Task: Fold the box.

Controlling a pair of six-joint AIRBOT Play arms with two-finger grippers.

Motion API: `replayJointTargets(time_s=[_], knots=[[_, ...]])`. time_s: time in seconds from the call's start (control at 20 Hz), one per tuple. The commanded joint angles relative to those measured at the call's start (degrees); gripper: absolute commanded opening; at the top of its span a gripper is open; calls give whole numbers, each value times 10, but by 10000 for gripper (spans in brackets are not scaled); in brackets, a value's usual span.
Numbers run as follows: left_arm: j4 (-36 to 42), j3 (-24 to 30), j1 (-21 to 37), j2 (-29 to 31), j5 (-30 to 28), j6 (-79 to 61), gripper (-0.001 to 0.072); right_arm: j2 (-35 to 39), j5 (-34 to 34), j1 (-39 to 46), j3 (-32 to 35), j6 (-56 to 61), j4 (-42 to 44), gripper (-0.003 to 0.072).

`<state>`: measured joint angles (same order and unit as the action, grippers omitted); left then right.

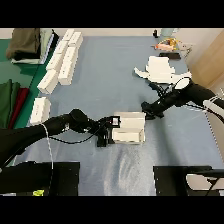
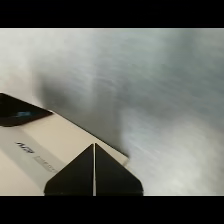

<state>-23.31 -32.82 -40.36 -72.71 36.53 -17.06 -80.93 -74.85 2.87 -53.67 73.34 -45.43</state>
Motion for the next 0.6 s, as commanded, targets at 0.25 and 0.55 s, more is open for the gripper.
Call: replayJointTargets(time_s=[0.25, 0.55], knots=[[0, 0, 0, 0, 0, 0, 422, -12, -87, -13, -4, -193, 129, 1], [0, 0, 0, 0, 0, 0, 422, 140, 27, -79, 83, -254, 66, 1]])
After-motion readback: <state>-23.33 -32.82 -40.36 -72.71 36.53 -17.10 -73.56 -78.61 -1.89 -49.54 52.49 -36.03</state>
